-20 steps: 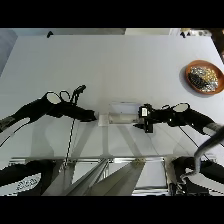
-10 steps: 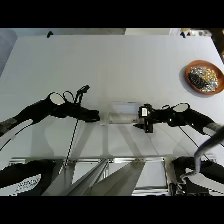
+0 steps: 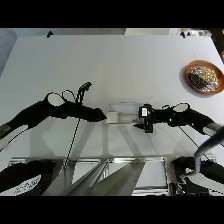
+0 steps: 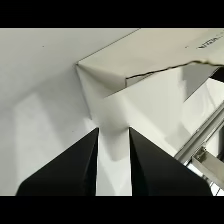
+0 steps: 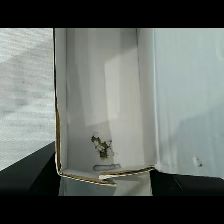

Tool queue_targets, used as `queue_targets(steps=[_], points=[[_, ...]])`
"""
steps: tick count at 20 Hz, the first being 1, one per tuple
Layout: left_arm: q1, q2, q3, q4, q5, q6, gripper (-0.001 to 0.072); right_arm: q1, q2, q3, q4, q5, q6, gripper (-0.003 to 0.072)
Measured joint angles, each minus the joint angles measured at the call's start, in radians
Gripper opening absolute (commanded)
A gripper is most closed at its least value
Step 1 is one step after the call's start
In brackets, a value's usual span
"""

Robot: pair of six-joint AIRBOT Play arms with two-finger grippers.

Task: Fold the box and place the chain.

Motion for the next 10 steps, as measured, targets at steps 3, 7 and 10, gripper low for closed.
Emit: queue_targets(steps=[3, 7, 10], points=[[-0.018, 0.012, 0.0, -0.009, 0.007, 0.0, 0.0226, 0.0, 0.0, 0.0, 0.0, 0.0, 0.0, 0.0318], [-0.055, 0.018, 0.0, -0.015, 0.038, 0.0, 0.03, 0.0, 0.0, 0.0, 0.0, 0.0, 0.0, 0.0318], [-0.081, 0.018, 0.003, -0.015, 0.069, -0.012, 0.0301, 0.0, 0.0, 0.0, 0.0, 0.0, 0.0, 0.0318]])
